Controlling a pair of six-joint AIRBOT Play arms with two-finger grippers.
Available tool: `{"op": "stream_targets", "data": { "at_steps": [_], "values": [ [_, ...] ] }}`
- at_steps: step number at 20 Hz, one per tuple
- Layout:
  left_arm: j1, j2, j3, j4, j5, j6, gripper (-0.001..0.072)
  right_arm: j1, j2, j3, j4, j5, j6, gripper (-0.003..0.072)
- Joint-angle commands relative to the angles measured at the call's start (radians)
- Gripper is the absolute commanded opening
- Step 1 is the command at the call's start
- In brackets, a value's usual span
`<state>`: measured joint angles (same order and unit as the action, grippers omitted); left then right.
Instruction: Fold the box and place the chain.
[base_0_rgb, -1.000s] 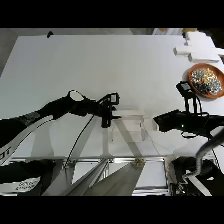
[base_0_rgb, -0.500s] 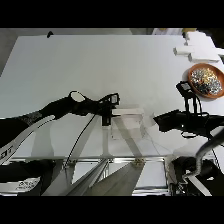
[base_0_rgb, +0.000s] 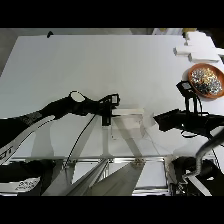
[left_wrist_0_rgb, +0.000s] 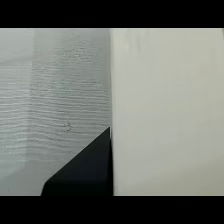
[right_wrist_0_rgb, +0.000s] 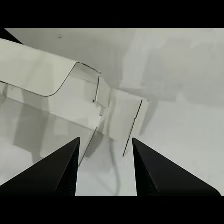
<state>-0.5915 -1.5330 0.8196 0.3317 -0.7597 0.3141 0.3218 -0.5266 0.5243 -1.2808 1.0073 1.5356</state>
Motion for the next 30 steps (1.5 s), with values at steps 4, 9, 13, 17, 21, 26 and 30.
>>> {"op": "stream_targets", "data": {
  "at_steps": [4,9,13,17,21,26,30],
  "values": [
    [0.000,0.005,0.000,-0.001,-0.014,0.000,0.0006,0.001,0.001,0.001,-0.006,-0.001,-0.019,0.0358],
    [0.000,0.005,0.000,-0.002,-0.018,0.000,0.0009,0.001,0.001,0.001,-0.006,0.000,-0.078,0.0359],
    [0.000,0.005,0.000,-0.002,-0.018,0.000,0.0009,0.001,0.000,-0.001,-0.001,0.008,-0.233,0.0354],
    [0.000,0.005,0.000,-0.002,-0.019,0.000,0.0009,0.001,-0.040,-0.097,0.117,-0.011,-0.596,0.0161],
    [0.000,0.005,0.000,-0.002,-0.018,0.000,0.0009,0.043,-0.086,-0.121,0.282,0.067,-0.966,0.0019],
    [0.000,0.005,0.000,-0.002,-0.018,0.000,0.0009,0.194,-0.099,-0.126,0.114,0.038,-1.061,0.0178],
    [0.000,0.005,0.000,-0.002,-0.019,0.000,0.0009,0.306,-0.099,-0.171,0.097,-0.116,-1.162,0.0484]
  ]
}}
